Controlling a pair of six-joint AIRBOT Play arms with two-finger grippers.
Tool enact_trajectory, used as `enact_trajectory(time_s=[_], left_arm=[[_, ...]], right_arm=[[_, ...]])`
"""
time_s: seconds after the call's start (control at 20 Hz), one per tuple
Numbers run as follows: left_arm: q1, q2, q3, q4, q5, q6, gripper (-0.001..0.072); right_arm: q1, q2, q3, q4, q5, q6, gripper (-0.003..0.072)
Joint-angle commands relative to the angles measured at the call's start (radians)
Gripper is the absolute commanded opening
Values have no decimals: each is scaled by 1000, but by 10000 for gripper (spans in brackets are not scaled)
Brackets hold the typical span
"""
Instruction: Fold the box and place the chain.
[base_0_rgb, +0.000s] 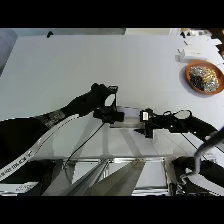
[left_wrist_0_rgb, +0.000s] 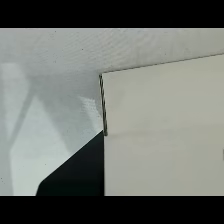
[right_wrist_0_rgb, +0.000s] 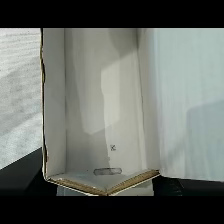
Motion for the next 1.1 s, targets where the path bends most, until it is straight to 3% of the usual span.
enact_trajectory(time_s=[0.0, 0.45, 0.6, 0.8, 0.85, 0.9, 1.05], left_arm=[[-16, -30, 2, 1, 6, -27, 10], [-37, -65, 2, 0, 13, -35, 17], [-41, -65, 2, 0, 38, -35, 82], [-41, -65, 2, -4, 57, -38, 89], [-41, -65, 2, -4, 56, -39, 83], [-41, -65, 2, -4, 51, -48, -2], [-40, -64, 2, -5, 45, -86, 5]], right_arm=[[0, 1, 1, 0, -3, -2, 317], [0, 1, 1, -1, -3, -2, 317], [0, 1, 1, -1, -3, -2, 317], [0, 1, 1, -1, -3, -2, 317], [0, 1, 1, -1, -3, -2, 317], [0, 1, 1, -1, -3, -2, 317], [0, 1, 1, -1, -3, -2, 317]])
